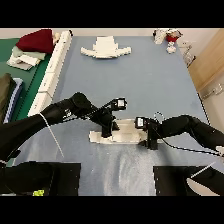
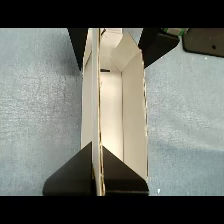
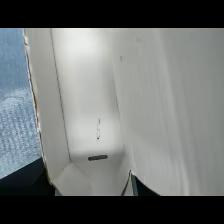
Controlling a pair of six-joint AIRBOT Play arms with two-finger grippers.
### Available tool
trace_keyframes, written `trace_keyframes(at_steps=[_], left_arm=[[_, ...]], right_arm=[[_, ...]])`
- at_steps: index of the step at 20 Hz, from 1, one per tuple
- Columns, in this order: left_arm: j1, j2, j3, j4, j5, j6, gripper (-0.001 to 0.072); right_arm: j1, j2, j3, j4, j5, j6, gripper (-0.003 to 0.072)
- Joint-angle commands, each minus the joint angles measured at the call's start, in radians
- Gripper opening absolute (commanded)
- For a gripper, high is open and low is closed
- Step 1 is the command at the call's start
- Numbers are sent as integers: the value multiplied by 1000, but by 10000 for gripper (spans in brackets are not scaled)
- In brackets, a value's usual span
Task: Fold the box.
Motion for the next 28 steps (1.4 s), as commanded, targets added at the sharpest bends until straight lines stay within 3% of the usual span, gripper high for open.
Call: trace_keyframes(at_steps=[1,6,7,8,28], left_arm=[[0,0,1,0,0,0,12],[0,0,1,0,0,0,12],[0,0,1,0,0,0,12],[0,0,1,0,0,0,12],[0,0,1,0,0,0,12]], right_arm=[[3,-21,0,4,6,0,677],[-6,-27,-1,2,11,0,675],[-6,-27,-1,1,11,0,649],[-6,-27,-1,1,9,0,566],[-6,-31,0,-5,10,0,568]])
